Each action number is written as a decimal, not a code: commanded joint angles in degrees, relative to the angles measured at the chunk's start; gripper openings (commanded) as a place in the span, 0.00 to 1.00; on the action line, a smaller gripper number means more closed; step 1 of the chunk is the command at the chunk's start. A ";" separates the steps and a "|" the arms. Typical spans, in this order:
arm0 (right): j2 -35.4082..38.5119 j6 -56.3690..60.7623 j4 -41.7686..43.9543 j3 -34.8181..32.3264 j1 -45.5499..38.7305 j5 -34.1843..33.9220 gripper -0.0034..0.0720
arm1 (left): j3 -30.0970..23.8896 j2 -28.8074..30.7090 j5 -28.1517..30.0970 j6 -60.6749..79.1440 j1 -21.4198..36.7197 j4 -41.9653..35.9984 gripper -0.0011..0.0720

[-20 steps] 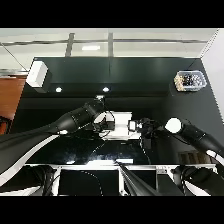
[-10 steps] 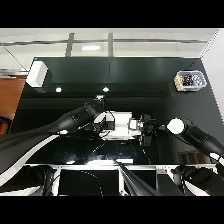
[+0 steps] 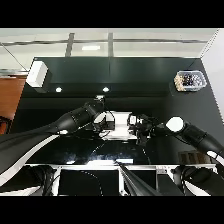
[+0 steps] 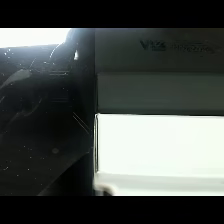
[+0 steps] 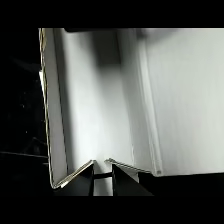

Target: Fold the box and place the chain.

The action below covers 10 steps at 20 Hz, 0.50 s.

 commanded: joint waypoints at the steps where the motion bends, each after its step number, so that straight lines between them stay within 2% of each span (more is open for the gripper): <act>1: -1.49 -0.20 5.16 0.02 0.04 0.04 0.22 | 0.00 0.00 -0.04 -0.02 0.02 -0.02 0.05; 4: -3.80 -0.20 10.10 0.02 0.04 -0.17 0.22 | 0.00 0.00 -0.07 -0.02 0.04 0.00 0.05; 10: -5.62 -0.15 9.99 0.02 0.02 -0.90 0.22 | 0.00 0.00 -0.04 -0.02 0.04 0.00 0.05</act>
